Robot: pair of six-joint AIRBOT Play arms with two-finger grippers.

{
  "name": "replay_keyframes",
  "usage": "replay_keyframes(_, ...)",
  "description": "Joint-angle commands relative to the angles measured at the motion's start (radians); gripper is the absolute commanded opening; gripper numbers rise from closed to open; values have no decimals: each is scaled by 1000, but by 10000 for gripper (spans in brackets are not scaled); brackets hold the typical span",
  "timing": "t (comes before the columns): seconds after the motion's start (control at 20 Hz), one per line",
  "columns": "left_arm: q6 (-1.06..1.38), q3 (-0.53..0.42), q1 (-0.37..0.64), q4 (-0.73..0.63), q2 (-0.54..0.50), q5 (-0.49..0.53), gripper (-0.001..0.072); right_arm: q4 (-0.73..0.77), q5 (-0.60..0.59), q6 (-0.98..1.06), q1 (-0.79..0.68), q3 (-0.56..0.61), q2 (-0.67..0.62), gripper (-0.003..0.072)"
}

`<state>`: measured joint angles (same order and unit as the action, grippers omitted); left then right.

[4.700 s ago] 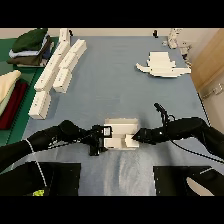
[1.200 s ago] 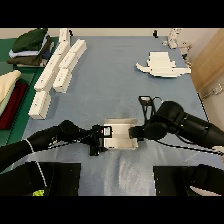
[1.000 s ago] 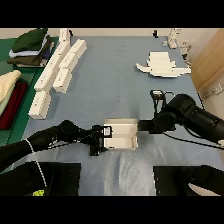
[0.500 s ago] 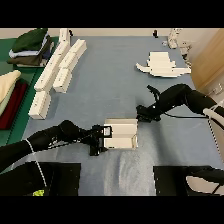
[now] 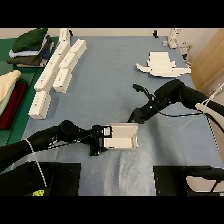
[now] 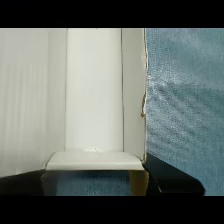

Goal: Fold the box.

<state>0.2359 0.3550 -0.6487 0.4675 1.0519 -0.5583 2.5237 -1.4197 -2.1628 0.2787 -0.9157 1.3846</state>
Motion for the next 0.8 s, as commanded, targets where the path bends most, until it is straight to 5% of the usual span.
replay_keyframes(0.0, 0, 0, 0, 0, 0, 0, 414, -39, 8, -71, 85, 10, -18, 0)
replay_keyframes(0.75, 0, 0, 0, 0, 0, 0, 414, -232, 855, -196, 575, 427, -531, 3)
